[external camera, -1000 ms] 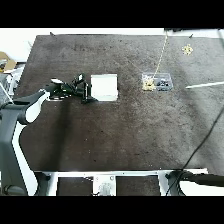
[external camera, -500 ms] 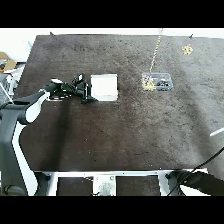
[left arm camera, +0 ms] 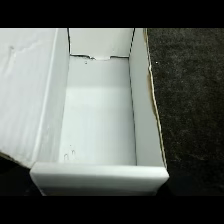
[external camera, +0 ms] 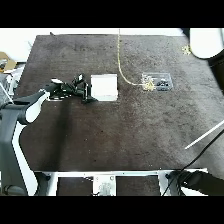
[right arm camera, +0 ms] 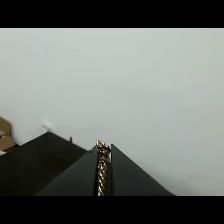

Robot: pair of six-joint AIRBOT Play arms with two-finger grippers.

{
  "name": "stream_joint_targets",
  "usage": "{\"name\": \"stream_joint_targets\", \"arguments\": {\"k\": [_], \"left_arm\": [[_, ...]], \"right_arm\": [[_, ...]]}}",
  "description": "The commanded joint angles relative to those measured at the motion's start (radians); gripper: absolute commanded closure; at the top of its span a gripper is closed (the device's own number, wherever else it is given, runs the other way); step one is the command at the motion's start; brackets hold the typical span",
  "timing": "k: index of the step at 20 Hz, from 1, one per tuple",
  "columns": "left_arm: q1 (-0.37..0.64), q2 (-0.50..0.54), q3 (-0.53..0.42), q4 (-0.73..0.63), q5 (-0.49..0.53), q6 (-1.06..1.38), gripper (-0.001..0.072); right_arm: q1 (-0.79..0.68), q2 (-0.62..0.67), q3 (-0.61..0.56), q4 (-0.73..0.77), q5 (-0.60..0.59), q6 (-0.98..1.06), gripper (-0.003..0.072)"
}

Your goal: Fold the box and place the chain.

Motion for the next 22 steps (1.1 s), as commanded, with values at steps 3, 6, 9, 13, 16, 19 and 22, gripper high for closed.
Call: {"name": "stream_joint_targets", "arguments": {"k": [3, 6, 9, 13, 16, 19, 22], "left_arm": [[0.0, -0.001, 0.0, 0.0, 0.0, 0.0, 0.0428], [0.0, -0.001, 0.0, 0.0, 0.0, 0.0, 0.0428], [0.0, -0.001, 0.0, 0.0, 0.0, 0.0, 0.0428], [0.0, -0.001, 0.0, 0.0, 0.0, 0.0, 0.0428], [0.0, -0.001, 0.0, 0.0, 0.0, 0.0, 0.0428], [0.0, -0.001, 0.0, 0.0, 0.0, 0.0, 0.0428], [0.0, -0.001, 0.0, 0.0, 0.0, 0.0, 0.0428]], "right_arm": [[0.011, -0.029, -0.143, 0.16, -0.018, 0.006, 0.0685], [0.017, -0.081, -0.164, 0.229, -0.017, 0.006, 0.0685], [0.054, -0.126, -0.164, 0.233, -0.016, 0.006, 0.0685], [0.071, -0.213, -0.176, 0.232, 0.019, 0.006, 0.0685], [0.05, -0.301, -0.213, 0.232, 0.03, 0.014, 0.0685], [0.008, -0.334, -0.237, 0.229, 0.147, 0.029, 0.0681], [-0.041, -0.328, -0.237, 0.228, 0.259, 0.029, 0.0303]]}}
